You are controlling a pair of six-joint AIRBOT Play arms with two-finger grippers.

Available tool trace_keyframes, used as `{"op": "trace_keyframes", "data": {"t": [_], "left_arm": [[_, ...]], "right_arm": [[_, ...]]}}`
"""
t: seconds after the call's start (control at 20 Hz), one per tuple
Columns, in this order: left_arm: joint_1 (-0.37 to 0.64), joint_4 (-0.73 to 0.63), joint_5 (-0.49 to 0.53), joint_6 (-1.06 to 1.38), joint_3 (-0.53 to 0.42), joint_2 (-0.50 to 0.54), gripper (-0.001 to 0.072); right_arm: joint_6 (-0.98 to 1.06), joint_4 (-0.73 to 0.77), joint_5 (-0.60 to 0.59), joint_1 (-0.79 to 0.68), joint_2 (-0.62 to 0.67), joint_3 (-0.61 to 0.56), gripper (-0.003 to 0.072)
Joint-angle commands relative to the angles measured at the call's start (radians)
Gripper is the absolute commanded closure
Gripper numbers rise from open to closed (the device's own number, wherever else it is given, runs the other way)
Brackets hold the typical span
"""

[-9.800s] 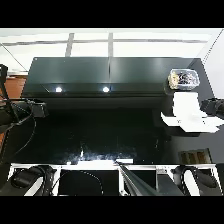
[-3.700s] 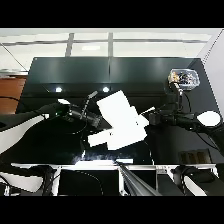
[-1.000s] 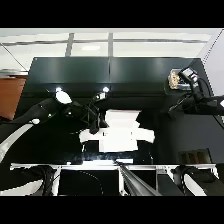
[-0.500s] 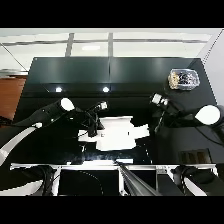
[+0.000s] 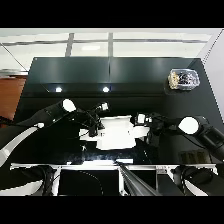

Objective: Fold the box and place the chain.

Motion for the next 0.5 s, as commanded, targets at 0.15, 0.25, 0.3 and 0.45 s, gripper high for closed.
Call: {"op": "trace_keyframes", "data": {"t": [0.15, 0.25, 0.3, 0.45], "left_arm": [[-0.011, 0.042, 0.021, 0.0, 0.001, -0.003, 0.0682], [-0.011, 0.042, 0.02, 0.0, 0.002, -0.003, 0.0682], [-0.011, 0.042, 0.017, 0.0, 0.002, -0.003, 0.0682], [-0.011, 0.042, 0.01, 0.0, 0.002, -0.003, 0.0682]], "right_arm": [[-0.093, 0.038, 0.012, 0.055, -0.087, -0.006, -0.0016], [-0.115, 0.037, 0.013, 0.07, -0.113, -0.006, -0.0016], [-0.12, 0.037, 0.013, 0.07, -0.117, -0.006, -0.0016], [-0.12, 0.044, 0.026, 0.07, -0.117, -0.006, -0.0016]]}}
